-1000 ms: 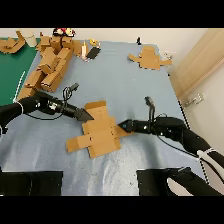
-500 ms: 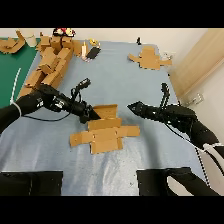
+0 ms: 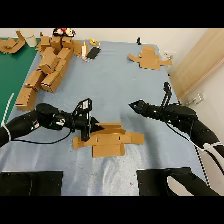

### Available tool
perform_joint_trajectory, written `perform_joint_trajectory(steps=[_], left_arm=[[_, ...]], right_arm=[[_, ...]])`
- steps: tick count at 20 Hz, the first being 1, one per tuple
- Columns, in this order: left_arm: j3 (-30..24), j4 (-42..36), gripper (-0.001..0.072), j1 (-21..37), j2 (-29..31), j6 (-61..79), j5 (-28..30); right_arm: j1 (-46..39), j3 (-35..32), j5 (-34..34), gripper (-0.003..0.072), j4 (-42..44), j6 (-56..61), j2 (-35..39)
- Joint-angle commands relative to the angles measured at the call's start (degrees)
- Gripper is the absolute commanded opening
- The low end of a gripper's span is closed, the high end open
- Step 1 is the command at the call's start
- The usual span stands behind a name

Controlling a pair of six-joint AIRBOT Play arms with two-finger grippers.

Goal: Fold the box.

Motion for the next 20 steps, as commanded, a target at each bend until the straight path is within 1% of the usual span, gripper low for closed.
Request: perform_joint_trajectory(steps=[1, 2, 6, 10, 14, 20], left_arm=[[-3.2, -2.5, 0.001, -0.9, 0.7, 5.6, 1.9], [-3.7, -2.5, 0.001, -1.3, 0.7, 7.0, 2.2], [-4.9, -2.9, 0.001, -2.9, 0.7, 9.8, 6.5], [-5.2, -2.9, 0.0011, -2.9, 0.3, 9.7, 6.5], [-5.2, -2.4, 0.0011, -2.9, -2.5, 9.5, 5.7], [-5.2, -0.8, 0.0011, -2.9, -2.5, 9.1, 4.8]], right_arm=[[0.0, 0.1, 0.5, 0.0436, -0.2, 0.0, 0.0], [0.0, 0.1, 0.5, 0.0436, -0.3, 0.0, 0.0], [0.0, 0.1, 0.5, 0.0436, -0.3, 0.1, 0.0], [0.0, 0.1, 0.5, 0.0436, -0.3, 0.0, 0.0], [0.0, 0.1, 0.4, 0.0436, -0.5, 0.0, 0.0], [0.0, 0.1, 0.1, 0.0429, -0.9, 0.1, 0.0]])
